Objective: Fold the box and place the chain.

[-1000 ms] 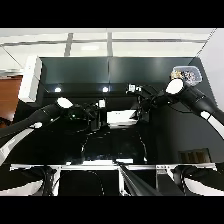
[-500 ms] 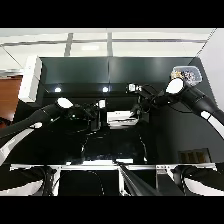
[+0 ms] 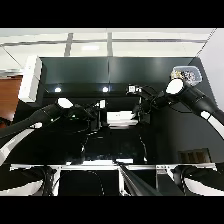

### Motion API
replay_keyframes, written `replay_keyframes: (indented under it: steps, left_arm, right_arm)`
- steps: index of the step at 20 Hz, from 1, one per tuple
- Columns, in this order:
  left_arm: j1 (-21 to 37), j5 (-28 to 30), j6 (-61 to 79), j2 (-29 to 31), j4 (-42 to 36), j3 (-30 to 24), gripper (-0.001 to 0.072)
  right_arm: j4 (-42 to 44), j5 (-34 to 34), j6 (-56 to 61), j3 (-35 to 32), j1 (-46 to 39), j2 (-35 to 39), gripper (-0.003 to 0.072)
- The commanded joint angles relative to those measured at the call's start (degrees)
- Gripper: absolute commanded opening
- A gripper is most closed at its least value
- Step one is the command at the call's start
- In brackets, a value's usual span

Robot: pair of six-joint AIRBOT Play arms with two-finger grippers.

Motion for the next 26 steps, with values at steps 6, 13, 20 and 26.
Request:
replay_keyframes:
  steps: [6,13,20,26]
  left_arm:
    - [0.0,0.1,0.1,0.0,0.0,0.0,0.0347]
    - [0.0,0.1,0.1,0.0,0.0,0.0,0.0347]
    - [0.0,0.1,0.1,0.0,0.0,0.0,0.0347]
    - [0.0,0.1,0.1,0.0,0.0,0.0,0.0347]
  right_arm:
    - [-0.7,1.3,-0.1,-0.2,0.0,-0.2,0.0337]
    - [-0.5,1.4,0.6,-1.4,0.0,0.2,0.0337]
    - [-0.5,13.1,26.1,0.4,-4.8,4.0,0.0162]
    - [26.6,8.8,29.4,-12.5,-8.7,3.7,0.0010]
